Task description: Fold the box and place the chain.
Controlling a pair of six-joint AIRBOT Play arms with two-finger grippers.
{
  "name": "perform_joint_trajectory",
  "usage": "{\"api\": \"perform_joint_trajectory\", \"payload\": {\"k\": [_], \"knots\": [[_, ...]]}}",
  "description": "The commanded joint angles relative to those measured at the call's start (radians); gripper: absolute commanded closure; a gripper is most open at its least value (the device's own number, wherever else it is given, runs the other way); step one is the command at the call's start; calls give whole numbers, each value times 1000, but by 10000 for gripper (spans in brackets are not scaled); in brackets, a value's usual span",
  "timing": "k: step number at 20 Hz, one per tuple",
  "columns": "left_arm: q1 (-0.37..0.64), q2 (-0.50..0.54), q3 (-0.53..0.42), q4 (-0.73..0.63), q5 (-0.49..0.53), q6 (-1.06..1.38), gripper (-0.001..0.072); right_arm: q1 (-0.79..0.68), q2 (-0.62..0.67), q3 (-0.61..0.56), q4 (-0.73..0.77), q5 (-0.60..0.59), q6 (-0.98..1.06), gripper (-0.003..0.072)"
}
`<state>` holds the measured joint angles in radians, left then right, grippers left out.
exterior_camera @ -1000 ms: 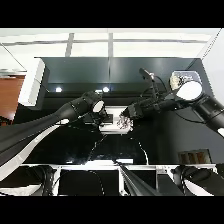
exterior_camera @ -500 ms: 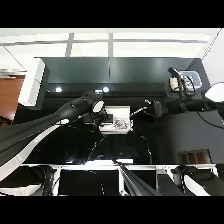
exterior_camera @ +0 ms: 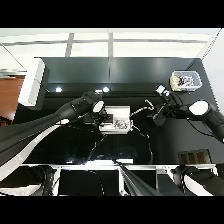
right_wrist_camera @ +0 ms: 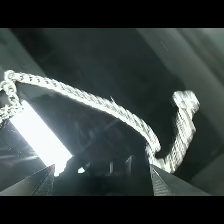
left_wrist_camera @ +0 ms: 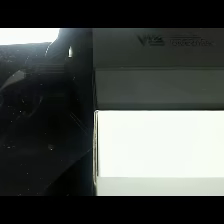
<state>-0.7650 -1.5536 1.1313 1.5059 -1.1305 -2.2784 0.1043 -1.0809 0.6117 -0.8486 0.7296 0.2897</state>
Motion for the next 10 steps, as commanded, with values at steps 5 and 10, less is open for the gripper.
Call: {"api": "perform_joint_trajectory", "payload": {"k": [5, 10], "knots": [[1, -1, 0, 0, 0, 0, 678, 10, -216, 79, 206, -61, -352, -33], [1, -1, 0, 0, 0, 0, 678, 10, -256, 87, 166, -97, -282, -32]]}}
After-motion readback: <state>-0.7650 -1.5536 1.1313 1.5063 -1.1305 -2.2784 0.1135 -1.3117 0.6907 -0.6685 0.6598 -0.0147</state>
